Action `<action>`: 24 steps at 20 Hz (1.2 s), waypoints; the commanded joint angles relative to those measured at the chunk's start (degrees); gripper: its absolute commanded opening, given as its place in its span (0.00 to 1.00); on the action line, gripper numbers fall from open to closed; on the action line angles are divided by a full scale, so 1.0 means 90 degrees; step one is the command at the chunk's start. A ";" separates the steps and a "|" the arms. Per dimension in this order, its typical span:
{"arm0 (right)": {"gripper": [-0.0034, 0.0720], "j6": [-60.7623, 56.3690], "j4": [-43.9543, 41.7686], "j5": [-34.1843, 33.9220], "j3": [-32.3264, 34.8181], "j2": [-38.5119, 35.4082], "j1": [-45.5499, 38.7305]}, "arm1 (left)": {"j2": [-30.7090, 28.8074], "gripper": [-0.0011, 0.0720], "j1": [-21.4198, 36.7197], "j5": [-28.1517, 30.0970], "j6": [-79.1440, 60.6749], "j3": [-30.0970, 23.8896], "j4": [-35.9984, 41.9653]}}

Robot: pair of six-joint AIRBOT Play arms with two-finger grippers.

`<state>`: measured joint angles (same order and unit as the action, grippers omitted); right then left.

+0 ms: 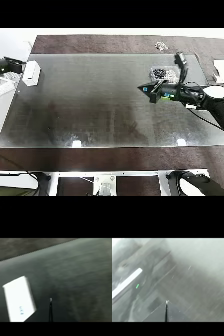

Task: Fold the box and place the chain.

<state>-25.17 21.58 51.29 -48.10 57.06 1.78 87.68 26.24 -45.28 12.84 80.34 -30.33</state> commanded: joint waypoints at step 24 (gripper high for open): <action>0.06 0.0338 0.0345 -0.3772 0.5185 -0.5459 -0.0012 | -0.6487 0.03 -0.3016 0.2557 -0.6156 -0.8303 0.5768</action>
